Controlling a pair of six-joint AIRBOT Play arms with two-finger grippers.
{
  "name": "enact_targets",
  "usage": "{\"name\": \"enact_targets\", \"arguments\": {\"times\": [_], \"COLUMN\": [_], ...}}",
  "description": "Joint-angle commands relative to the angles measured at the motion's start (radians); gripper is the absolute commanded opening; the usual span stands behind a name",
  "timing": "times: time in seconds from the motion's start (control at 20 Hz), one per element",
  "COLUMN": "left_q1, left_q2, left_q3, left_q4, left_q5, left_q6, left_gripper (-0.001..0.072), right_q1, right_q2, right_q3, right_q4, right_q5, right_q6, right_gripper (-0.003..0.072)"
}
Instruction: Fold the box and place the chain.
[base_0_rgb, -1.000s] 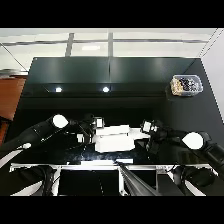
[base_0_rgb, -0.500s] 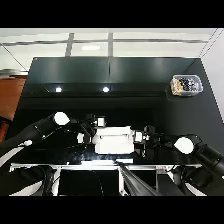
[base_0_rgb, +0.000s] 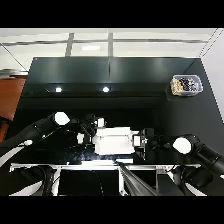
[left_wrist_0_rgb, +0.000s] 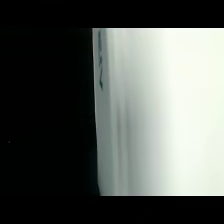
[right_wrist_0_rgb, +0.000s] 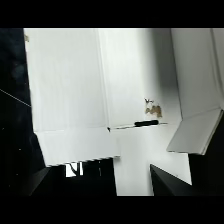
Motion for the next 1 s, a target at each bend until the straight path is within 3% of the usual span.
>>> {"name": "enact_targets", "arguments": {"times": [0.0,0.2,0.4,0.65,0.85,0.95], "left_q1": [0.001,0.001,0.001,0.001,0.001,0.001], "left_q2": [-0.001,-0.001,-0.001,-0.001,-0.001,-0.001], "left_q3": [0.001,0.001,0.001,0.001,0.001,0.001], "left_q4": [0.001,0.001,0.001,0.001,0.0,0.0], "left_q5": [0.0,0.0,0.0,-0.001,-0.001,-0.002], "left_q6": [-0.001,-0.001,-0.001,-0.001,-0.001,-0.002], "left_gripper": [0.0029,0.003,0.0029,0.0029,0.003,0.003], "right_q1": [0.001,0.042,0.137,0.187,0.202,0.201], "right_q2": [-0.001,-0.009,-0.013,-0.097,-0.112,-0.111], "right_q3": [0.0,0.0,0.0,0.0,0.0,0.017], "right_q4": [0.0,0.016,0.031,0.031,0.13,0.132], "right_q5": [0.019,-0.002,-0.106,-0.182,-0.282,-0.276], "right_q6": [-0.014,-0.036,-0.031,-0.024,-0.01,0.045], "right_gripper": [0.0696,0.0696,0.0696,0.0696,0.0696,0.0697]}}
